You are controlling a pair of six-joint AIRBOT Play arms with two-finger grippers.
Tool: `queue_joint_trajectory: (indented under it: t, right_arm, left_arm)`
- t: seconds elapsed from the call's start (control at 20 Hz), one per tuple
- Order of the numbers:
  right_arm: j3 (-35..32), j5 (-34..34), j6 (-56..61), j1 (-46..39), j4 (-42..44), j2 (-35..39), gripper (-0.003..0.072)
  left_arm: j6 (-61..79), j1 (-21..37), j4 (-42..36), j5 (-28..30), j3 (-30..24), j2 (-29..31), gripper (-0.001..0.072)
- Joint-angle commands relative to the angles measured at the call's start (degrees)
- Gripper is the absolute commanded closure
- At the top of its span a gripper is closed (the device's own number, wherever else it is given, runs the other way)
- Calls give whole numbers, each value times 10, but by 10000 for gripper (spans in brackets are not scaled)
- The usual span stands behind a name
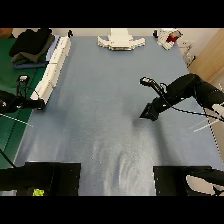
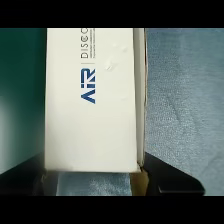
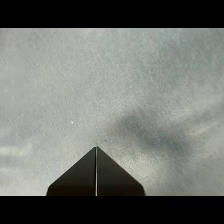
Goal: Fold the box.
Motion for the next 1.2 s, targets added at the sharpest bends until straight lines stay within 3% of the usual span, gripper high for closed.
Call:
queue_joint_trajectory:
  t: [0.0, 0.35, 0.85, 1.15]
  right_arm:
    - [1, 0, 0, 0, -2, 0, 683]
    - [1, 0, 0, 0, -2, 0, 683]
    - [1, 0, 0, 0, -2, 0, 683]
    - [1, 0, 0, 0, -2, 0, 683]
  left_arm:
    - [8, -2, -4, 8, 11, -33, 181]
    - [48, -19, -51, 20, 26, -63, 181]
    - [30, -43, -52, 22, 101, -126, 181]
    - [30, -43, -52, 22, 104, -127, 181]
